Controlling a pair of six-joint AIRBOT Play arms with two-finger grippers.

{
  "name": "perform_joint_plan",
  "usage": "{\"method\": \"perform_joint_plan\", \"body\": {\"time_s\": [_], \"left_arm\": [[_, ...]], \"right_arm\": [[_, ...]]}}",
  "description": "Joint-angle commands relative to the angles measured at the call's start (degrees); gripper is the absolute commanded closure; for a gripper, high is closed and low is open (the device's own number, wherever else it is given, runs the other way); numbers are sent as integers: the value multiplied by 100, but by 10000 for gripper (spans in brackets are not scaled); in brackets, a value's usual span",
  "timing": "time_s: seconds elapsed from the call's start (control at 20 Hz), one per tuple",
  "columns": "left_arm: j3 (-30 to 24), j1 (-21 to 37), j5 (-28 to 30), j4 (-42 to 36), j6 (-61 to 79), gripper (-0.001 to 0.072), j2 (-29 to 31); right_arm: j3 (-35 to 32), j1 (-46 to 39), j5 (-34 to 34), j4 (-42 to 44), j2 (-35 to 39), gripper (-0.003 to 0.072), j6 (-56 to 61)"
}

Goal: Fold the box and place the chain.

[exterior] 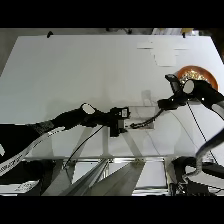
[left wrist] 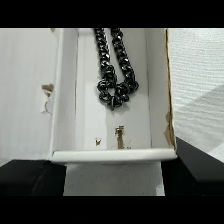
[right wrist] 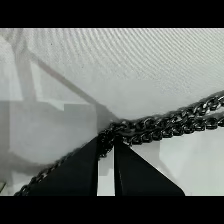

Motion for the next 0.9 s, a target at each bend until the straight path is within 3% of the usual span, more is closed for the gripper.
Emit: {"method": "perform_joint_plan", "body": {"time_s": [0.0,0.85], "left_arm": [[0,0,0,2,0,538,-2],[0,0,0,2,0,538,-2]], "right_arm": [[4,-2,184,-31,201,650,-24],[-2,-2,1532,197,2468,652,-42]]}}
